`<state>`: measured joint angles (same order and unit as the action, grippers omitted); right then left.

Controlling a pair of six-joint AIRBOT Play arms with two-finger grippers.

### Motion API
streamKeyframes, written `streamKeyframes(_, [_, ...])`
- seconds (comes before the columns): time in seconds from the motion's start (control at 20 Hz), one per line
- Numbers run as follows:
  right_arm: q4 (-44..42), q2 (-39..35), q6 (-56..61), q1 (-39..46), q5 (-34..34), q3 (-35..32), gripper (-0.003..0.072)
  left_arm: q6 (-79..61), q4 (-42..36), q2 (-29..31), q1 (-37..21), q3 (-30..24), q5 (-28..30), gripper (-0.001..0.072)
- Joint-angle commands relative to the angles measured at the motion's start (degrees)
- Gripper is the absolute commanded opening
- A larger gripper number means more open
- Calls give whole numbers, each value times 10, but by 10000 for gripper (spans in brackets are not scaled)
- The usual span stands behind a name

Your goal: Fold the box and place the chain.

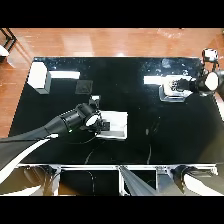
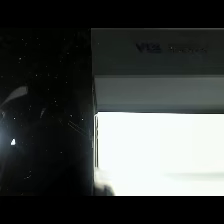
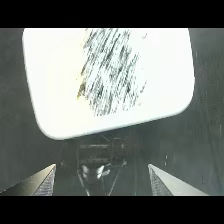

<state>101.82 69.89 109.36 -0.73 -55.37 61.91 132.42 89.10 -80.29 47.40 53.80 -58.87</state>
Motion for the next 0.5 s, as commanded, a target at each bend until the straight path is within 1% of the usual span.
streamKeyframes(0.0, [-39,125,-53,50,5,94,694,0,0,0,0,0,2,17])
streamKeyframes(0.05, [-46,155,-62,54,-1,119,559,0,0,0,0,0,2,17])
streamKeyframes(0.1, [-49,182,-67,55,-6,142,534,0,0,0,-1,0,2,17])
streamKeyframes(0.25, [-61,237,-78,55,-14,181,534,0,0,0,-1,0,2,17])
streamKeyframes(0.45, [-62,268,-78,55,-18,183,533,0,0,0,-1,0,4,17])
